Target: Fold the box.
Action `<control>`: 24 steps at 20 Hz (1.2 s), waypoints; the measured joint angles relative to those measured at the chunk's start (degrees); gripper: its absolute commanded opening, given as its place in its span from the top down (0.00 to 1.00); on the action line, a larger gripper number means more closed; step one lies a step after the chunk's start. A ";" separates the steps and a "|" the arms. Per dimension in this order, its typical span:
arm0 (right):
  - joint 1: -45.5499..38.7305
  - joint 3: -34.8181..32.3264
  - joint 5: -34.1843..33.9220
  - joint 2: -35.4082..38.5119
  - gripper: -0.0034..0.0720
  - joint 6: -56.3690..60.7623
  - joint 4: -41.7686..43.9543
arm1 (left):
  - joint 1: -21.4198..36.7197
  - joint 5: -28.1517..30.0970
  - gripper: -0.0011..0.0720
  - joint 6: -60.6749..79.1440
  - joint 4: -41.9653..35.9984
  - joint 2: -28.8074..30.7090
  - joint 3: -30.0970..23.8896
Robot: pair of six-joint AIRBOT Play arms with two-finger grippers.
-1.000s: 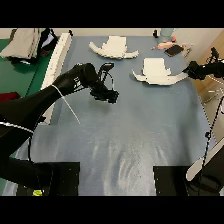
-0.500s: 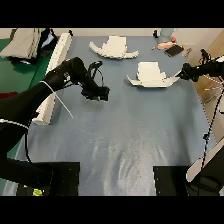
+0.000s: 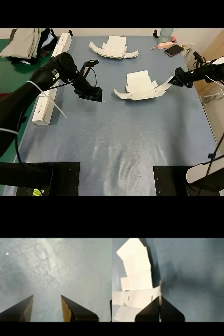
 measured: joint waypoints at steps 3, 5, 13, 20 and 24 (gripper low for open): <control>3.65 -17.55 -6.58 12.94 0.96 0.04 1.14 | 0.87 0.09 0.27 2.14 -0.59 5.79 -4.83; 6.69 -28.55 -10.91 21.35 0.96 1.49 1.90 | 1.90 0.02 0.27 3.56 -1.42 10.01 -9.18; 19.06 -52.87 -18.43 43.23 0.52 13.60 0.74 | 4.48 -2.36 0.27 9.20 -7.26 21.51 -21.46; 16.17 -50.14 -12.55 41.83 0.53 16.70 -3.26 | 4.66 -4.09 0.27 9.70 -8.20 23.17 -23.08; 13.94 -44.15 -4.48 34.69 0.53 14.12 -4.24 | 4.66 -4.33 0.27 9.77 -8.33 23.28 -23.19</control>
